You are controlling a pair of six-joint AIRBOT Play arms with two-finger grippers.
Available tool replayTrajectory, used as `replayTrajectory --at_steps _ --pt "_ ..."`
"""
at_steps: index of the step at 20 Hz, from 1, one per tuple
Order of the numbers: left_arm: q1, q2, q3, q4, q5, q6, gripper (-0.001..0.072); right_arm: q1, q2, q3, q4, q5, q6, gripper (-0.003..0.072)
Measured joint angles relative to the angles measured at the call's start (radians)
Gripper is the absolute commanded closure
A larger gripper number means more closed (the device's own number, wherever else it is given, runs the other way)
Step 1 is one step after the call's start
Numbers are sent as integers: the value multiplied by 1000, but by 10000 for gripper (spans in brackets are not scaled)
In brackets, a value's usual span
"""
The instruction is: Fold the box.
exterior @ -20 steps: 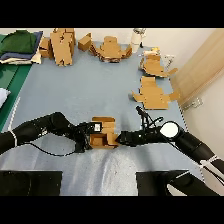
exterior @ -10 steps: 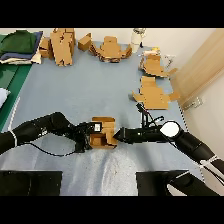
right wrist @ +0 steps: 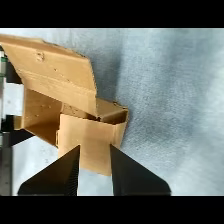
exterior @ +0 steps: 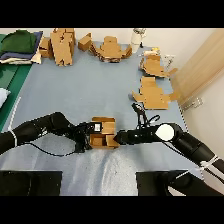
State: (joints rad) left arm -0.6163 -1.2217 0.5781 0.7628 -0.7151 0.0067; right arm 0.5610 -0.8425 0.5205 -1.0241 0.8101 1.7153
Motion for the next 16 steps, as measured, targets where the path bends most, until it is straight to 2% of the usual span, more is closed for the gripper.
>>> replayTrajectory --at_steps 4,7,9,10,12,14,16 --pt "0 0 0 0 -1 0 354 106 0 55 -225 -15 187 385" --pt "0 0 0 0 1 0 353 138 9 75 -287 -13 270 395" --pt "0 0 0 0 0 0 353 145 21 82 -326 13 338 508" --pt "0 0 0 0 0 0 354 147 30 84 -364 35 393 535" --pt "0 0 0 0 0 0 353 149 51 86 -455 83 513 535" --pt "0 0 0 0 0 0 353 151 82 87 -562 137 631 604" --pt "0 0 0 0 0 0 353 151 116 88 -679 214 731 604"
